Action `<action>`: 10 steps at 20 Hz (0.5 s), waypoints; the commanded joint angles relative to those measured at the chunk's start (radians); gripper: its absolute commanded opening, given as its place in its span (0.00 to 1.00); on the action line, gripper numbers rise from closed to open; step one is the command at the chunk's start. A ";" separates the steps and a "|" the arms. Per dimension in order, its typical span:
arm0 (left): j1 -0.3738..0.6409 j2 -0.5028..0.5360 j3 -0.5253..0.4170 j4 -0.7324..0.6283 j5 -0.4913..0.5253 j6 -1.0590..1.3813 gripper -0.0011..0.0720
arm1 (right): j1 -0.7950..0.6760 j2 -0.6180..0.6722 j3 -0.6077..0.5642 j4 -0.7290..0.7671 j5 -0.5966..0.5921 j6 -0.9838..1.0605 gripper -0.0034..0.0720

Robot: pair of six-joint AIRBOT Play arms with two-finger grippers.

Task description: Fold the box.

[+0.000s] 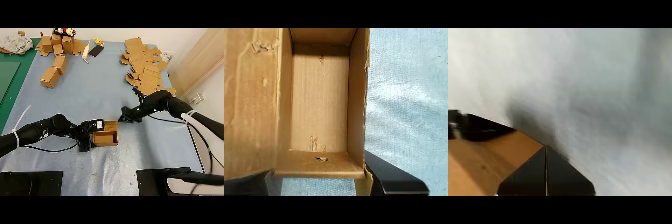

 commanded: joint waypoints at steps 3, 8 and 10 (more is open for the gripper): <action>-0.001 0.000 0.001 0.000 0.000 0.000 0.65 | -0.008 -0.137 0.019 0.296 -0.125 -0.454 0.05; -0.001 0.000 0.001 0.000 0.000 0.000 0.65 | 0.116 -0.051 -0.005 0.280 -0.164 -0.591 0.05; -0.001 0.000 0.001 0.000 0.001 0.000 0.65 | 0.151 0.005 -0.039 0.249 -0.125 -0.609 0.05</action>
